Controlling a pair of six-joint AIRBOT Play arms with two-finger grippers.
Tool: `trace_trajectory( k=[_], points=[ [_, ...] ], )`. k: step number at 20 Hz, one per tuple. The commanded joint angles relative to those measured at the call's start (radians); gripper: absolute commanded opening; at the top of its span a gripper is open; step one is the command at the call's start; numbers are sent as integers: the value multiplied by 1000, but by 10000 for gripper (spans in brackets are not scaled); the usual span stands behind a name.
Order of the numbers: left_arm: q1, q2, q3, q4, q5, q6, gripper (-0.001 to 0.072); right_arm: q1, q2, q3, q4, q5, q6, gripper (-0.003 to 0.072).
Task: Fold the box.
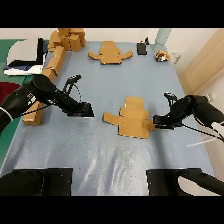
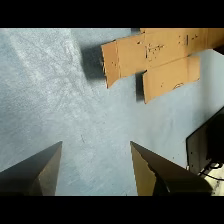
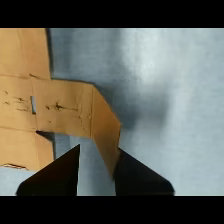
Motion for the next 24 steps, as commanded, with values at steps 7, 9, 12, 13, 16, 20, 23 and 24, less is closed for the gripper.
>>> trace_trajectory(
  k=[7, 9, 12, 13, 16, 20, 23, 24],
  points=[
    [2, -2, 1, -63, 16, 0, 644, 2, -98, 51, 284, 68, -311, -1],
    [10, -2, 1, -68, 22, 1, 644, 4, -94, 51, 373, 84, -380, 2],
    [47, -10, 1, -71, -14, 18, 644, 29, -28, -7, 525, 124, -526, 2],
    [58, -21, 1, -77, -40, 35, 644, 48, 13, -46, 528, 143, -547, 2],
    [70, -87, -1, -150, -81, 105, 644, 98, 129, -183, 524, 219, -571, 2],
    [51, -208, -1, -306, -23, 211, 643, 153, 240, -298, 523, 265, -587, 2],
    [50, -274, 0, -404, 42, 303, 643, 187, 293, -309, 520, 281, -588, 2],
    [50, -297, 2, -449, 55, 341, 643, 198, 307, -309, 520, 290, -588, 2]
  ],
)
